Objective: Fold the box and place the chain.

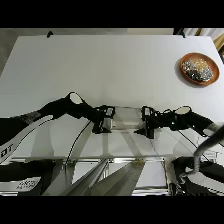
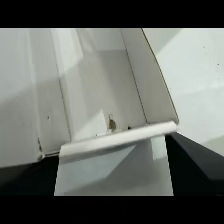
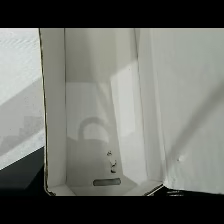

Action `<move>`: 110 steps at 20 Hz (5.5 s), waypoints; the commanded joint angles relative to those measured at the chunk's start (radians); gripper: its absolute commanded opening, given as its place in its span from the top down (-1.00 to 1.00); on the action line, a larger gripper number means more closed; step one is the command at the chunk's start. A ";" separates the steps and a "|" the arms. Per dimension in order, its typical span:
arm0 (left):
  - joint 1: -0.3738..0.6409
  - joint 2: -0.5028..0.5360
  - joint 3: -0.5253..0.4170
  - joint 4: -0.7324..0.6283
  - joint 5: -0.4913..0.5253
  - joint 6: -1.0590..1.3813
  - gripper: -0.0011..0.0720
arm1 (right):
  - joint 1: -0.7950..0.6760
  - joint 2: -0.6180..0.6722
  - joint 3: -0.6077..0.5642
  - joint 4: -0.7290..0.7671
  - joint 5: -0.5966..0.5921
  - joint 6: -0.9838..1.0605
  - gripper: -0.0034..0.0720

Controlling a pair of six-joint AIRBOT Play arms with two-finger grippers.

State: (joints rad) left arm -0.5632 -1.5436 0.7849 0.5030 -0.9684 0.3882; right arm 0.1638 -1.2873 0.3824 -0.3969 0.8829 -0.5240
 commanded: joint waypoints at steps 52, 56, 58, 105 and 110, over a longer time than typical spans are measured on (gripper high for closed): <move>-0.031 0.005 0.000 0.003 0.142 -0.074 0.60 | 0.000 0.000 0.001 0.001 -0.004 0.000 0.05; -0.031 0.005 0.000 0.003 0.142 -0.074 0.54 | 0.000 0.000 0.001 0.001 -0.004 0.000 0.05; -0.031 0.005 0.000 0.003 0.140 -0.074 0.40 | 0.000 0.000 0.001 0.001 -0.004 0.000 0.05; -0.031 -0.013 0.000 -0.042 0.142 -0.075 0.22 | 0.000 0.000 0.001 0.007 -0.003 0.002 0.06; -0.031 -0.013 0.000 -0.042 0.142 -0.075 0.22 | 0.000 0.038 0.001 -0.019 -0.012 0.052 -0.96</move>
State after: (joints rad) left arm -0.5941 -1.5578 0.7856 0.4564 -0.8207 0.3130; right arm 0.1638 -1.2720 0.3824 -0.3950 0.8684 -0.5106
